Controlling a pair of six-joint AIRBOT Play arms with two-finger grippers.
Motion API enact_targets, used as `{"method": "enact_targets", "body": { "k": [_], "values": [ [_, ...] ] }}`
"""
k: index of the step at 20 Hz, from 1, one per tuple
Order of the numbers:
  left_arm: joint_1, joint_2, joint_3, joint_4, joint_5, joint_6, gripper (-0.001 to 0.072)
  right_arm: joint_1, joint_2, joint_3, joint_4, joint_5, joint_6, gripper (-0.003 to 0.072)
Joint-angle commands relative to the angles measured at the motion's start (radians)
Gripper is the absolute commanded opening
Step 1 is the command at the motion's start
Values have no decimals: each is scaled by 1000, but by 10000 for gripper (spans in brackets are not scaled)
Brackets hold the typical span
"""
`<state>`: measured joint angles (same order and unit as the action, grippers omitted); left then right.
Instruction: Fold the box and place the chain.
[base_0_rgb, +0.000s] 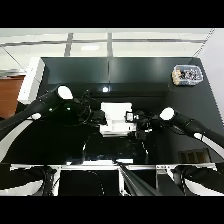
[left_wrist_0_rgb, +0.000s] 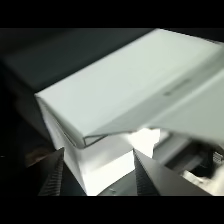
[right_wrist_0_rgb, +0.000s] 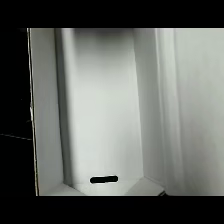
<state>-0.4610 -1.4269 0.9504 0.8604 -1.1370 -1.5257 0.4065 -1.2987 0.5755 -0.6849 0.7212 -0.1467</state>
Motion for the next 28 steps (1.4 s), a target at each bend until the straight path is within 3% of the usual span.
{"method": "enact_targets", "body": {
  "k": [1,4,9,15,23,25,27,28],
  "values": [
    [-97,1,50,282,29,-287,488,0,0,-1,0,0,0,130],
    [-172,0,50,434,43,-459,488,0,0,-1,0,0,0,130],
    [-237,-7,51,489,75,-585,488,0,0,-1,0,0,0,130],
    [-322,-40,112,672,55,-797,488,0,0,-1,0,0,0,130],
    [-346,-102,173,695,-35,-842,482,0,0,-1,0,0,0,130],
    [-348,-102,173,695,-40,-841,319,1,0,-1,0,0,0,130],
    [-359,-102,173,694,-30,-840,265,1,0,-1,0,0,0,130],
    [-364,-102,173,690,-25,-838,134,1,0,-1,0,0,0,130]
  ]
}}
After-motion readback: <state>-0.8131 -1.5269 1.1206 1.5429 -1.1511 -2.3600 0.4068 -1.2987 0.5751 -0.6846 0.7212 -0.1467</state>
